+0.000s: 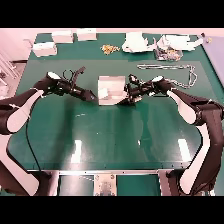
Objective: Fold the box and place the chain.
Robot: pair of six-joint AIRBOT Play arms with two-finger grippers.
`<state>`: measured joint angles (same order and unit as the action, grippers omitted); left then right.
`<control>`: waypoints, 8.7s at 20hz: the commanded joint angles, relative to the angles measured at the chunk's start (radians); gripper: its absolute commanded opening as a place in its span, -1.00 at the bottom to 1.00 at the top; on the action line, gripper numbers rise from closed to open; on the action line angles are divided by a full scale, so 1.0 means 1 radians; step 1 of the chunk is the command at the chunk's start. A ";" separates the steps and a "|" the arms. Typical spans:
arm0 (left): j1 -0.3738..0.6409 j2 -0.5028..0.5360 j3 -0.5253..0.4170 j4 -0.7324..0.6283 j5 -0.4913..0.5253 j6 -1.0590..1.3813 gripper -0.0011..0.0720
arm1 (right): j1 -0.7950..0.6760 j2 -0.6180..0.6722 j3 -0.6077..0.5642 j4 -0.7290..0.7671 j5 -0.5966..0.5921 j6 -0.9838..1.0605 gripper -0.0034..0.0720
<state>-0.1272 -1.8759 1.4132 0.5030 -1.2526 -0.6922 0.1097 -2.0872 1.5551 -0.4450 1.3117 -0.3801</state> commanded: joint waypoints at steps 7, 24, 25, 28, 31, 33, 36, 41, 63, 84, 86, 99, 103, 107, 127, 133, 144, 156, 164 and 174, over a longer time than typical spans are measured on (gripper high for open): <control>0.042 0.000 0.053 0.006 -0.005 0.021 -0.02 | 0.001 0.000 0.000 0.000 -0.003 0.002 0.63; 0.005 0.000 0.053 0.022 0.067 0.037 0.02 | 0.001 0.000 0.000 0.000 -0.003 0.002 0.63; 0.006 0.000 0.053 0.024 0.074 0.038 0.02 | 0.001 0.000 0.000 0.000 -0.003 0.002 0.63; 0.003 0.000 0.053 0.013 0.082 0.037 0.04 | 0.001 0.000 0.000 0.000 -0.003 0.002 0.63; 0.003 0.001 0.054 -0.029 0.082 0.029 0.04 | 0.001 0.000 0.000 0.000 -0.003 0.002 0.63; 0.003 0.000 0.053 -0.032 0.083 -0.001 0.04 | 0.001 0.000 0.000 0.000 -0.003 0.002 0.63; 0.003 0.000 0.053 -0.031 0.082 -0.015 0.04 | 0.001 0.000 0.000 0.000 -0.003 0.002 0.63; 0.001 0.001 0.053 -0.029 0.083 -0.014 0.04 | 0.001 0.000 0.000 0.000 -0.003 0.002 0.63; -0.060 0.001 0.069 0.055 0.098 -0.475 0.03 | 0.001 0.000 0.000 0.000 -0.003 0.002 0.63; -0.242 0.001 0.286 0.610 0.093 -1.089 0.03 | 0.001 0.000 0.000 0.000 -0.003 0.002 0.63; -0.258 0.001 0.286 0.641 0.093 -1.125 0.03 | 0.001 0.000 0.000 0.000 -0.003 0.002 0.63; -0.315 0.000 0.332 0.806 0.037 -1.299 0.04 | 0.001 0.000 0.000 0.000 -0.002 0.002 0.63; -0.332 0.000 0.332 0.834 0.038 -1.317 0.03 | 0.001 0.000 0.000 0.000 -0.003 0.002 0.63; -0.356 0.000 0.332 0.872 0.040 -1.334 0.03 | 0.001 0.000 0.000 0.000 -0.003 0.002 0.63; -0.417 -0.042 0.417 1.027 -0.034 -1.375 0.03 | 0.001 0.000 0.000 0.000 -0.003 0.002 0.63; -0.423 -0.063 0.430 1.043 -0.046 -1.387 0.03 | 0.001 0.000 0.000 0.000 -0.003 0.002 0.63; -0.438 -0.109 0.505 1.069 -0.086 -1.387 -0.50 | 0.001 0.000 0.000 0.000 -0.003 0.002 0.63; -0.439 -0.132 0.505 1.069 -0.113 -1.383 -0.91 | 0.001 0.000 0.000 0.000 -0.003 0.002 0.63; -0.439 -0.131 0.507 1.068 -0.100 -1.376 -0.91 | 0.001 0.000 0.000 0.000 -0.002 0.002 0.63; -0.438 -0.129 0.543 1.058 -0.113 -1.377 -0.10 | 0.001 0.000 0.000 0.000 -0.003 0.002 0.63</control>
<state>-0.5667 -2.0048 1.9514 1.5574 -1.3689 -2.0647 0.1101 -2.0876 1.5551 -0.4435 1.3025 -0.3805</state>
